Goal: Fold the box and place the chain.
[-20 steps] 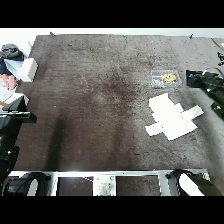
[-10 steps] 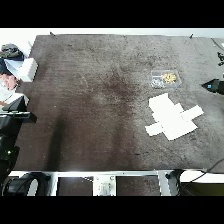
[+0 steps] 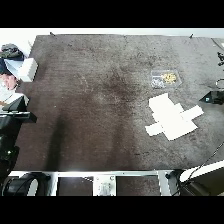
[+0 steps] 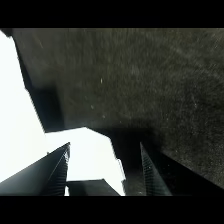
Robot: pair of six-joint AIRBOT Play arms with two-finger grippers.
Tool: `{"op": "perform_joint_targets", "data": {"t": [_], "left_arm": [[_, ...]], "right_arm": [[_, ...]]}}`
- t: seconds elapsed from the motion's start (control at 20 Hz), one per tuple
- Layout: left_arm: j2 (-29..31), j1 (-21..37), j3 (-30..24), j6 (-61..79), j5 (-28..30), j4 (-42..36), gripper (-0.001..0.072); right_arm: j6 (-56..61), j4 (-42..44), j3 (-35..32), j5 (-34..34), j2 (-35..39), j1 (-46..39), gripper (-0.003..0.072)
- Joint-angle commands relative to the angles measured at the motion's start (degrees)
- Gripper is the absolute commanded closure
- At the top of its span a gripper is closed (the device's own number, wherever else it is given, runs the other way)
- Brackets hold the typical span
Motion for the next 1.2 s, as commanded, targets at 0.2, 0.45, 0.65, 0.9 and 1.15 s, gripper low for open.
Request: {"op": "perform_joint_targets", "data": {"t": [0.2,0.45,0.65,0.9,1.15], "left_arm": [[0.0,0.0,0.0,0.0,0.0,0.0,0.0698],[0.0,0.0,0.0,0.0,0.0,0.0,0.0698],[0.0,0.0,0.0,0.0,0.0,0.0,0.0698],[0.0,0.0,0.0,0.0,0.0,0.0,0.0698],[0.0,0.0,0.0,0.0,0.0,0.0,0.0698]], "right_arm": [[-7.6,-1.9,1.4,8.3,-6.2,0.0,0.0205],[-11.4,-0.4,-1.0,13.0,-7.4,1.3,0.0225],[-11.4,-0.3,-1.2,14.8,-8.3,3.1,0.0428],[-9.1,0.5,-1.8,15.0,-7.7,3.5,0.0629],[-13.2,5.4,-7.7,14.9,-2.8,3.5,0.0673]]}}
